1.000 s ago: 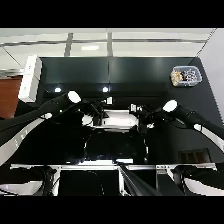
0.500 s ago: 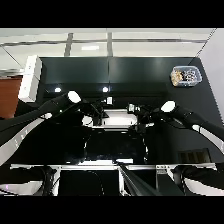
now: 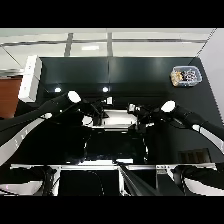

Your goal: Fold the box and place the chain.

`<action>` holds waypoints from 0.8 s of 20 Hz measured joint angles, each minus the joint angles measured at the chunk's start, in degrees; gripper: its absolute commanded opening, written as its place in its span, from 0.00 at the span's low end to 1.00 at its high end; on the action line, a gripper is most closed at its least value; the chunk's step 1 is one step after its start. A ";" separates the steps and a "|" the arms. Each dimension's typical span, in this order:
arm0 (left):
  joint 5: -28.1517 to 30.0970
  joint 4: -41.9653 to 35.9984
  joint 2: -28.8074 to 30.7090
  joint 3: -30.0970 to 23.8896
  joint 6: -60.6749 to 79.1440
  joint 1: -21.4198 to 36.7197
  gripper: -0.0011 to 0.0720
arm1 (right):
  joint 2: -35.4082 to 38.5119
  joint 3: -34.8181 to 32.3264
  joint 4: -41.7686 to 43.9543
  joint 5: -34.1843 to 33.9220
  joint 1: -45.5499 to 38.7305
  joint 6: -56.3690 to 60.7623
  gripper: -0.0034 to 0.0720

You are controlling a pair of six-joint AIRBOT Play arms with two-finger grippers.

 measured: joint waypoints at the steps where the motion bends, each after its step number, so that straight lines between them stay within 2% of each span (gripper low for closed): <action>1: -0.22 -0.33 0.20 0.26 -0.09 0.02 0.73 | 0.00 0.00 -0.02 0.11 0.00 0.00 0.70; 2: -0.20 -0.55 0.55 0.46 -0.13 0.04 0.89 | 0.00 0.00 -0.02 0.15 0.00 -0.02 0.70; 3: -0.39 -0.37 1.14 0.57 -0.28 0.07 0.91 | 0.00 0.00 -0.04 0.15 0.00 -0.02 0.70; 6: -0.94 0.42 4.20 0.85 -2.21 0.68 0.91 | 0.00 0.00 -0.04 0.13 0.00 -0.02 0.70; 10: -2.75 4.85 10.40 0.98 -11.72 3.61 0.89 | 0.00 0.00 -0.28 0.02 0.15 0.00 0.70; 16: -13.11 10.19 16.85 0.96 -35.04 9.35 0.86 | 0.00 0.02 -1.73 -0.52 0.57 -0.55 0.70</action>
